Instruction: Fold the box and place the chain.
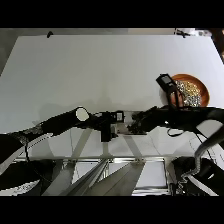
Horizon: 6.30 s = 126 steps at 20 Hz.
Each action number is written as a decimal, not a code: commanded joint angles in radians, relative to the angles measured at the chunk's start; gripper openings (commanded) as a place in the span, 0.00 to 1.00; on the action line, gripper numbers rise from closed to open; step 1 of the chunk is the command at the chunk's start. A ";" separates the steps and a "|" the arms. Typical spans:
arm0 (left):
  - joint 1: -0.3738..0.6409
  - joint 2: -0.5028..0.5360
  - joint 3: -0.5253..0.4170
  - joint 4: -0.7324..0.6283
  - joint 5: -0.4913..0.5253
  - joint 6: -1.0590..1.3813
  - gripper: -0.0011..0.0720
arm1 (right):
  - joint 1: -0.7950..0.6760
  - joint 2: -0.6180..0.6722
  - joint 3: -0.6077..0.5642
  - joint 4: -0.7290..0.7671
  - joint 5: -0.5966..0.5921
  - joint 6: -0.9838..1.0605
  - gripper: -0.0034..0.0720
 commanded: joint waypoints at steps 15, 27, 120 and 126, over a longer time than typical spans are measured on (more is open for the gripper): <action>-0.001 0.001 0.000 0.000 0.000 0.000 0.47 | -0.105 0.046 -0.007 -0.052 0.213 -0.290 0.20; -0.001 0.001 0.000 0.000 0.000 0.000 0.47 | -0.482 -0.114 -0.198 0.091 0.159 -1.438 0.69; -0.001 0.001 0.000 0.000 0.000 0.000 0.47 | -0.139 -0.394 0.156 0.139 0.241 -1.078 0.63; -0.001 0.001 0.000 0.000 0.000 0.000 0.47 | -0.068 -0.393 0.154 0.137 0.232 -1.078 0.57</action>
